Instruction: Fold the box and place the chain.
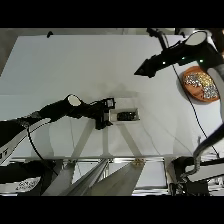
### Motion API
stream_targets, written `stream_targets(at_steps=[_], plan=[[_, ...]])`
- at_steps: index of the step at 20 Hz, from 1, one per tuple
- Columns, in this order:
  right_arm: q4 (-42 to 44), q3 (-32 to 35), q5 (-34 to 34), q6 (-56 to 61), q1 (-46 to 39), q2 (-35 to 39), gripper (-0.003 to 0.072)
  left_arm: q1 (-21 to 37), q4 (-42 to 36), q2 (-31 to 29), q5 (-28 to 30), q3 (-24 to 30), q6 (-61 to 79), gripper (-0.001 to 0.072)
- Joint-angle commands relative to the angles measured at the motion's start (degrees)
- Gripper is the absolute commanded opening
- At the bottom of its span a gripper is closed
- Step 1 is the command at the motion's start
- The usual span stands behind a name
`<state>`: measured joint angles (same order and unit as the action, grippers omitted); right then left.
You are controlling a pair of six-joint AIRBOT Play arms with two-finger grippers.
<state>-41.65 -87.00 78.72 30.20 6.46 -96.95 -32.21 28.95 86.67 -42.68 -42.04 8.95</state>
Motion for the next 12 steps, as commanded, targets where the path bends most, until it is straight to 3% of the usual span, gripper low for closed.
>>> stream_targets(at_steps=[1,3,12], plan=[[-1.81,-2.10,5.51,-1.09,2.21,-7.93,0.0022,-0.02,0.02,-0.02,0.00,0.02,0.02,0.0010],[-1.77,-2.10,7.98,-2.47,3.26,-9.44,0.0070,-0.02,0.02,-0.04,0.02,0.02,0.02,0.0010],[-0.11,-1.88,20.26,-4.04,8.13,-9.42,0.0068,-0.02,0.02,-0.04,0.02,0.02,0.02,0.0010]])
